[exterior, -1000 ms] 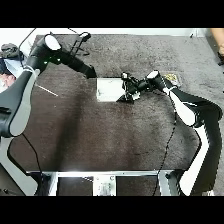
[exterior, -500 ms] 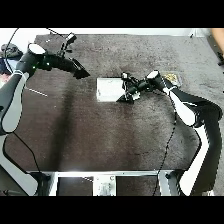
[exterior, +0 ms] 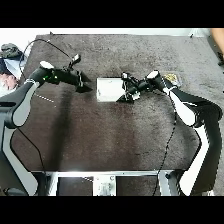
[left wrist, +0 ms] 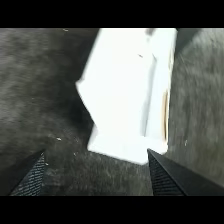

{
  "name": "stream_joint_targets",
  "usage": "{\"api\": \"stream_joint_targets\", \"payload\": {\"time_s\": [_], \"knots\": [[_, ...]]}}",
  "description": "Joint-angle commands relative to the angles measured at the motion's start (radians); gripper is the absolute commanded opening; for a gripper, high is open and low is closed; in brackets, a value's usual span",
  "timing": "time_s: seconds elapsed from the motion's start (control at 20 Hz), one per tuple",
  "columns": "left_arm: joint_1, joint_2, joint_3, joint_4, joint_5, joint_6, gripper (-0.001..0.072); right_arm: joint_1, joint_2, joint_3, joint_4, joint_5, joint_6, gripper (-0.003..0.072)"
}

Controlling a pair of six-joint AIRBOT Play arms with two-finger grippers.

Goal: Fold the box and place the chain.

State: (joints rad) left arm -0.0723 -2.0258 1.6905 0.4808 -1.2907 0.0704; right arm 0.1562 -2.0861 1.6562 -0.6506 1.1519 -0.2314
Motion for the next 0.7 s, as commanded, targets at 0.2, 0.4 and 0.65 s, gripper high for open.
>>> {"api": "stream_joint_targets", "payload": {"time_s": [0.2,0.4,0.65], "knots": [[-0.019,-0.094,-0.014,-0.033,-0.087,0.329,0.0720,0.000,0.000,0.000,0.000,0.000,0.000,0.0453],[-0.042,-0.117,-0.014,-0.085,-0.074,0.332,0.0720,0.000,0.000,0.000,0.000,0.000,0.000,0.0454],[-0.045,-0.119,-0.014,-0.107,-0.042,0.340,0.0720,0.000,0.000,0.000,0.000,0.000,0.000,0.0453]]}}
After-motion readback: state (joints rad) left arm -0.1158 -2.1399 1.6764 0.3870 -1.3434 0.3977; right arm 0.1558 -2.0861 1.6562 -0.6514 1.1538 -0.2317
